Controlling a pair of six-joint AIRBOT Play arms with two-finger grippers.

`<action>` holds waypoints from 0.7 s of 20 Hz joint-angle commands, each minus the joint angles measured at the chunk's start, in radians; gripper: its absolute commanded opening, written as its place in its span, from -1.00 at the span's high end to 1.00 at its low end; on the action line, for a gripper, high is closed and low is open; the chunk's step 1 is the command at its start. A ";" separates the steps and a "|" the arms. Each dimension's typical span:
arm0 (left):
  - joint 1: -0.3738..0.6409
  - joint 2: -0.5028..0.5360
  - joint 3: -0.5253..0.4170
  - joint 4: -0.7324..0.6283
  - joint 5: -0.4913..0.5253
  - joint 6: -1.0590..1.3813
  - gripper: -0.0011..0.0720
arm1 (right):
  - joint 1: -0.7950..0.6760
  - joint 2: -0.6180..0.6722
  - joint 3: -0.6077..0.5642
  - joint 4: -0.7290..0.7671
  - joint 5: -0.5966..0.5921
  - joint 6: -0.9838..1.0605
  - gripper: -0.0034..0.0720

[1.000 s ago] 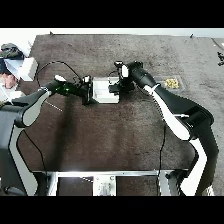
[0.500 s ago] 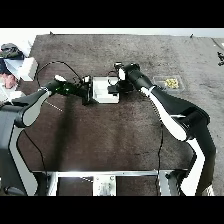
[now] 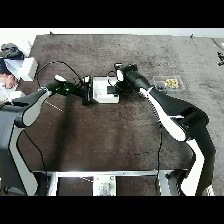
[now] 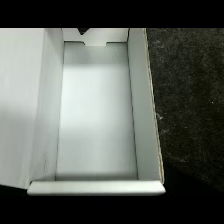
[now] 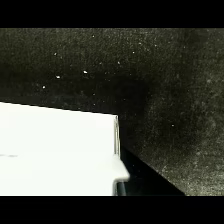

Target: Fold the box and place the chain.

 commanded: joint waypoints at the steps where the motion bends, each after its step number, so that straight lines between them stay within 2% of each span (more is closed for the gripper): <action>1: 0.000 0.000 0.000 0.000 0.001 0.000 -0.10 | 0.000 -0.001 0.001 -0.005 -0.002 0.020 0.42; 9: 0.000 0.000 0.000 0.000 0.001 0.000 -0.10 | 0.001 -0.026 -0.001 -0.006 -0.003 0.058 0.47; 11: 0.000 0.000 0.000 0.000 0.000 0.000 -0.10 | 0.006 -0.027 -0.001 -0.022 -0.005 0.057 0.79; 14: 0.000 0.000 0.000 0.000 0.000 0.000 -0.10 | 0.008 -0.027 -0.001 -0.026 -0.006 0.058 0.79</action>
